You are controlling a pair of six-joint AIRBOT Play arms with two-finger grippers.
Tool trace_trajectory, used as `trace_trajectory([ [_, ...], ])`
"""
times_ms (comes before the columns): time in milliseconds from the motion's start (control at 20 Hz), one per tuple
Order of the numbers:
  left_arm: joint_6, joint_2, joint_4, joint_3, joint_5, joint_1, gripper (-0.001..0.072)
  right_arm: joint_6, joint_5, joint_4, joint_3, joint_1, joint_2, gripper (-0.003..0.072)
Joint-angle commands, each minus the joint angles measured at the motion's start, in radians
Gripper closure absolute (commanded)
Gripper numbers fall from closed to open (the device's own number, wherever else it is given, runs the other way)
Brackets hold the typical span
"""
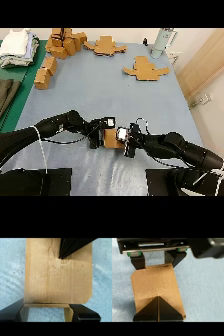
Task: Fold the box.
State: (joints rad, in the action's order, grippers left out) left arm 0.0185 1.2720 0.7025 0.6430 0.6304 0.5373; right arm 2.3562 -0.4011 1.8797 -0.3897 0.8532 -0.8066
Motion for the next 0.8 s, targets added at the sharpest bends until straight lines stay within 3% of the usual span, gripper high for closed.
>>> trace_trajectory([
  [0,0.000,0.000,0.000,0.000,0.000,-0.001,0.0238,0.000,-0.008,0.002,-0.017,0.002,0.014,0.0652],
  [50,0.000,0.000,0.000,0.000,0.000,-0.001,0.0238,0.000,-0.008,0.002,-0.027,0.001,0.023,0.0574],
  [100,0.000,0.000,0.000,0.000,0.000,-0.001,0.0238,0.000,-0.008,0.001,-0.040,0.002,0.030,0.0418],
  [150,0.000,0.000,0.000,0.000,0.000,-0.001,0.0238,0.000,-0.008,0.002,-0.051,0.002,0.035,0.0323],
  [300,0.000,0.000,0.000,0.000,0.000,-0.001,0.0237,0.018,-0.019,0.002,-0.064,0.003,0.031,0.0301],
  [350,0.000,0.000,0.000,0.000,0.000,-0.001,0.0238,0.056,-0.042,0.002,-0.064,0.003,0.024,0.0247],
  [400,0.000,0.000,0.000,0.000,0.000,-0.001,0.0238,0.090,-0.065,0.002,-0.064,0.004,0.013,0.0133],
  [450,0.000,0.000,0.000,0.000,0.000,-0.001,0.0238,0.112,-0.078,0.001,-0.064,0.009,0.005,0.0102],
  [750,0.000,0.000,0.000,0.000,0.000,-0.001,0.0238,0.241,-0.045,0.002,-0.064,0.016,-0.048,0.0102],
])
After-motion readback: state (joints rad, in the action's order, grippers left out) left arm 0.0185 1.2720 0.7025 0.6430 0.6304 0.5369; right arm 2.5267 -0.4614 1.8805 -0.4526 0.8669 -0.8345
